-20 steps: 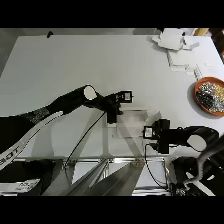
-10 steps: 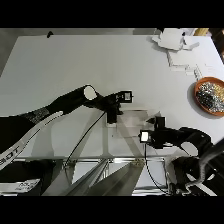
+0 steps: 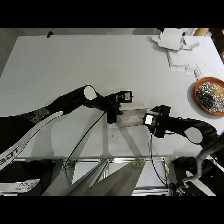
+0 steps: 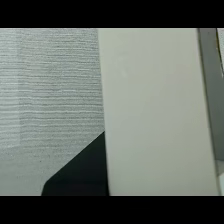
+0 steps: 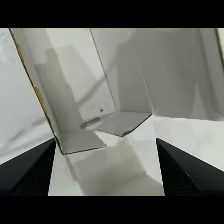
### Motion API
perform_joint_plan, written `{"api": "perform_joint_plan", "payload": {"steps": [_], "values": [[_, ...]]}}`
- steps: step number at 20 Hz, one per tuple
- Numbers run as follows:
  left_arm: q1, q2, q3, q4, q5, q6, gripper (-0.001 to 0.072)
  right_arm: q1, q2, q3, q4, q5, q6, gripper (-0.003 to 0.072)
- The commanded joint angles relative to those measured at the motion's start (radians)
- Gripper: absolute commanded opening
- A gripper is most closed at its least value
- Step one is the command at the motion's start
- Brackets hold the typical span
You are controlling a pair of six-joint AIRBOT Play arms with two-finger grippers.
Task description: Fold the box and place the chain.
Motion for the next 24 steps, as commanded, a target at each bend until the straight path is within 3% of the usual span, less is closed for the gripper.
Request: {"api": "perform_joint_plan", "payload": {"steps": [1,12,17,24], "values": [[0.000,0.000,0.000,0.000,-0.001,0.002,0.0010,-0.069,-0.049,0.017,0.219,0.026,-0.283,0.0684],[0.000,0.000,0.000,0.000,-0.003,0.001,0.0010,-0.318,-0.278,0.022,0.673,0.135,-0.925,0.0680],[0.000,0.000,0.000,0.000,-0.003,0.002,0.0010,-0.335,-0.349,0.022,0.716,0.148,-0.982,0.0680],[0.000,0.000,0.000,0.000,-0.003,0.002,0.0010,-0.334,-0.381,0.021,0.705,0.273,-0.990,0.0680]]}}
